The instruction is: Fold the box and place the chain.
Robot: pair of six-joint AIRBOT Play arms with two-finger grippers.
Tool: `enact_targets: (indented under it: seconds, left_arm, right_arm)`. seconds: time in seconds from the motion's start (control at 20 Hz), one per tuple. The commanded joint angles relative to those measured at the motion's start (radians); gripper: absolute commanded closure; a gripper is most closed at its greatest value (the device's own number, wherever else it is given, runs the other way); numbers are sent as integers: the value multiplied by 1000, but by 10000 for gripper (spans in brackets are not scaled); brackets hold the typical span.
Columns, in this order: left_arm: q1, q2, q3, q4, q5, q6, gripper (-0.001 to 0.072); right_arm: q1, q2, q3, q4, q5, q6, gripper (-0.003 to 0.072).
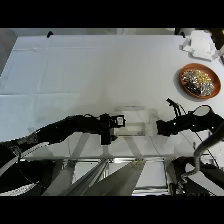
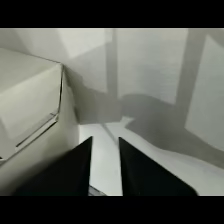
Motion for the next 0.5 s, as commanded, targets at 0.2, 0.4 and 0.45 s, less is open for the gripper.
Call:
enact_targets:
  seconds: [0.2,0.4,0.45]
  left_arm:
    - [1,1,0,0,0,0,396]
    - [1,1,0,0,0,0,396]
    - [1,1,0,0,0,0,396]
  right_arm:
    - [15,106,35,60,35,-38,454]
    - [15,134,35,60,101,-39,454]
    - [15,134,34,60,106,-39,447]
